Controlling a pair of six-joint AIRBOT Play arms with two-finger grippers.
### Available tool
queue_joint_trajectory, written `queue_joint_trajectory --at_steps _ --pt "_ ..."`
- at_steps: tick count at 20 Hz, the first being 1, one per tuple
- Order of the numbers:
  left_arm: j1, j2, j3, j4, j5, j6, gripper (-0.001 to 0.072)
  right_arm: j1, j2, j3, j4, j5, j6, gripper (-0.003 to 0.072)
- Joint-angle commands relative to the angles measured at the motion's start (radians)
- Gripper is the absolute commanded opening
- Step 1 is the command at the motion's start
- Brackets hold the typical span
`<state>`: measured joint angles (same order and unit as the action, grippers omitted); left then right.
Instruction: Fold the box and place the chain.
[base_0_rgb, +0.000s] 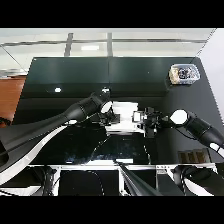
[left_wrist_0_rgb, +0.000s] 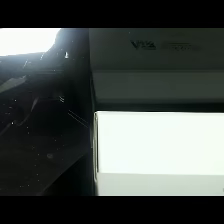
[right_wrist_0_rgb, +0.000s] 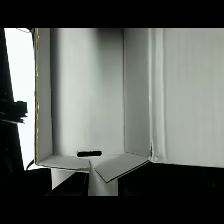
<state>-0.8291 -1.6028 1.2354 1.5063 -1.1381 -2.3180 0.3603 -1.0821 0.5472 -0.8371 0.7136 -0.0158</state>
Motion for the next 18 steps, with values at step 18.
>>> queue_joint_trajectory --at_steps 18 --pt "0.000 0.000 0.001 0.000 0.003 -0.001 0.0026 0.003 -0.060 0.001 0.238 0.011 0.203 0.0201"
